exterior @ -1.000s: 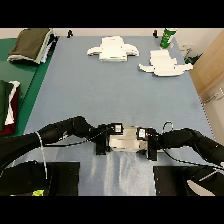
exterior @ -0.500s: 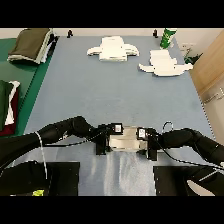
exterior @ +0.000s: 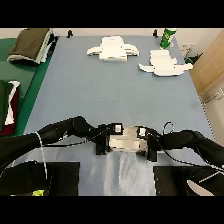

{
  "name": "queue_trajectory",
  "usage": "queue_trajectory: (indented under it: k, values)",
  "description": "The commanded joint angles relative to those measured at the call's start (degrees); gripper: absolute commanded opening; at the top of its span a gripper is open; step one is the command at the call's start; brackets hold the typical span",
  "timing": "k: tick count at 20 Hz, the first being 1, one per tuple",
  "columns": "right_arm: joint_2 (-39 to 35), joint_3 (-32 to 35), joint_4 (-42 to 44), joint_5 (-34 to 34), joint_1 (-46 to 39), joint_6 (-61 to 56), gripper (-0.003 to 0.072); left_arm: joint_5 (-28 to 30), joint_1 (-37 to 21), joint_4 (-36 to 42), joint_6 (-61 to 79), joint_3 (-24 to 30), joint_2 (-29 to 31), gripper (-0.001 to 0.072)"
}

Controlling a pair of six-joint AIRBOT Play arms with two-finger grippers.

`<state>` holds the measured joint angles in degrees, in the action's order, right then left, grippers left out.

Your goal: Fold the box.

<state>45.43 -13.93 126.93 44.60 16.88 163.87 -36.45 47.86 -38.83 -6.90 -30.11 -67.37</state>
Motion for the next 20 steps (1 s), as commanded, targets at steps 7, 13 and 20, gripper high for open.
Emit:
queue_trajectory:
  k: [7,13,20]
  values:
    - [-10.34,-2.69,-14.51,6.10,-0.09,-17.97,0.0719,0.07,-0.02,0.00,0.00,0.04,0.00,0.0593]
    - [-13.07,-11.23,-19.67,14.08,-0.09,-34.38,0.0715,0.96,-0.07,0.04,-0.22,0.04,0.00,0.0592]
    - [-13.00,-17.55,-19.19,17.53,-0.09,-54.03,0.0705,2.03,-0.09,0.02,-0.46,-0.09,0.00,0.0592]
